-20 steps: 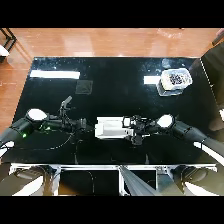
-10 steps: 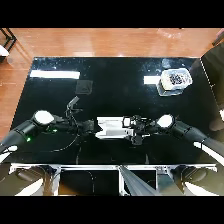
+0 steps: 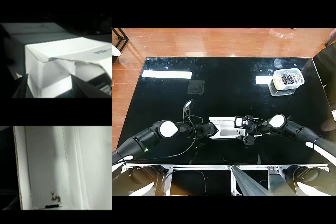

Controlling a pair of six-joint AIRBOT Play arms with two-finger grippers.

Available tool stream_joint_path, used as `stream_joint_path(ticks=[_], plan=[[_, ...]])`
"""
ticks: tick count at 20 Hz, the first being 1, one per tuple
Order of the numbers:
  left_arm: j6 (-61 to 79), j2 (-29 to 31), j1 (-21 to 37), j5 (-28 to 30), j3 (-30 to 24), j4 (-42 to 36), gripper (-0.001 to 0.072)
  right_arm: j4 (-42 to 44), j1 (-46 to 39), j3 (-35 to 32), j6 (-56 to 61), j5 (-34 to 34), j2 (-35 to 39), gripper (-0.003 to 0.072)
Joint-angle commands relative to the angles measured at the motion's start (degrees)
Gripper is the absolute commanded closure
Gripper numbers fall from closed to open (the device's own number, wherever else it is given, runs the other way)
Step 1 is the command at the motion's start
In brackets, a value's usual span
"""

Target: Fold the box and place the chain.

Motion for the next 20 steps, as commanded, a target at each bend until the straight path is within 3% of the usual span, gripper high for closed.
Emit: stream_joint_path(ticks=[1,9,13,17,20], plan=[[-6.56,0.09,-1.70,2.16,0.02,4.52,0.0082,0.02,0.07,-0.02,0.02,0.00,0.00,0.0217],[-10.10,-2.01,-2.78,4.04,0.02,5.40,0.0082,0.02,0.07,-0.02,0.04,0.00,0.00,0.0216],[-20.41,-2.60,-5.05,4.57,0.35,15.28,0.0092,0.02,0.07,-0.02,0.02,0.00,0.00,0.0216],[-27.41,-3.50,-8.07,0.42,3.78,26.05,0.0092,0.02,0.07,-0.02,0.02,0.00,0.00,0.0216],[-30.32,-6.88,-9.11,-7.65,8.81,32.83,0.0092,0.02,0.07,-0.02,0.02,0.00,0.00,0.0216]])
